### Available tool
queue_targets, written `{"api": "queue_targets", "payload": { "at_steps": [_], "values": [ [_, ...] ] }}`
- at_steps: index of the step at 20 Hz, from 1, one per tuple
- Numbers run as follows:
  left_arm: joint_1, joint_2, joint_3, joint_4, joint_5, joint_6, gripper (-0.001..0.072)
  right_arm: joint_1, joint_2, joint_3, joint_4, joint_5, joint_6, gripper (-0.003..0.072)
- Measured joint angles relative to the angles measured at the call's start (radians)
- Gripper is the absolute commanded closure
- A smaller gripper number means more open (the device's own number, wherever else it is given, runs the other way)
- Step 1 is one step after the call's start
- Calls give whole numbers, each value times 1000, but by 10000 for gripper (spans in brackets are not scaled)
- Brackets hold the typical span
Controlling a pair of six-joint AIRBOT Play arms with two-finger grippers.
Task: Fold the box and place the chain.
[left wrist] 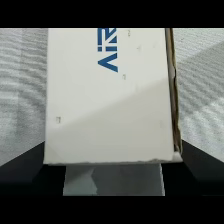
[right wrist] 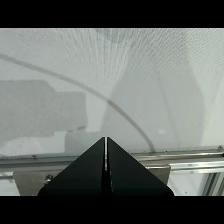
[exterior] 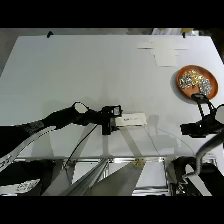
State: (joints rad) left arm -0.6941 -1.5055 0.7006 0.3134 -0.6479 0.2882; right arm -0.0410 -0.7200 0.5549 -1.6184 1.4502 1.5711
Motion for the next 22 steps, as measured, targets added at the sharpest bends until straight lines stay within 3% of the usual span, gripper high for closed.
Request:
{"api": "queue_targets", "payload": {
  "at_steps": [6,8,11,16,19,22],
  "values": [
    [0,0,0,-2,0,0,611,0,0,0,2,0,2,667],
    [0,0,0,-2,0,1,703,0,0,0,2,0,2,667],
    [0,13,-1,1,1,-5,707,0,0,0,2,0,3,667],
    [40,164,-1,36,3,-166,707,0,0,0,2,0,3,667],
    [119,322,-2,207,-1,-434,702,0,0,0,2,0,3,667],
    [244,490,-2,497,-22,-809,700,0,0,0,2,0,3,667]
  ]
}}
